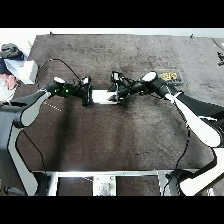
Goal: Fold the box and place the chain.
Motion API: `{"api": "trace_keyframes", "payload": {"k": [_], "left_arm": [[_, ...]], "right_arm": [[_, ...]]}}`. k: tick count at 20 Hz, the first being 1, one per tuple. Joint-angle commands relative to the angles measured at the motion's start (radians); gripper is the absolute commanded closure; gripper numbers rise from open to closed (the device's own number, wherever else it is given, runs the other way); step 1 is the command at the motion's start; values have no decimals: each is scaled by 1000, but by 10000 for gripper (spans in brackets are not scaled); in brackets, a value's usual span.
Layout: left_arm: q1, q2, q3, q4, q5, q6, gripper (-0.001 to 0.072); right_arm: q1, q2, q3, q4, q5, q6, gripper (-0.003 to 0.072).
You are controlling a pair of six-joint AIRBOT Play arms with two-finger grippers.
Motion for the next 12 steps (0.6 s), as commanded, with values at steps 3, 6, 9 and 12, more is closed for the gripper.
{"api": "trace_keyframes", "payload": {"k": [3,6,9,12], "left_arm": [[0,0,0,0,0,0,292],[0,-1,0,0,0,0,292],[0,0,0,0,0,0,292],[0,-1,0,0,0,0,292]], "right_arm": [[0,-10,26,4,-70,-26,221],[0,-10,59,3,-66,-26,347],[0,-10,72,4,-66,-26,347],[0,-10,72,3,-49,-25,349]]}}
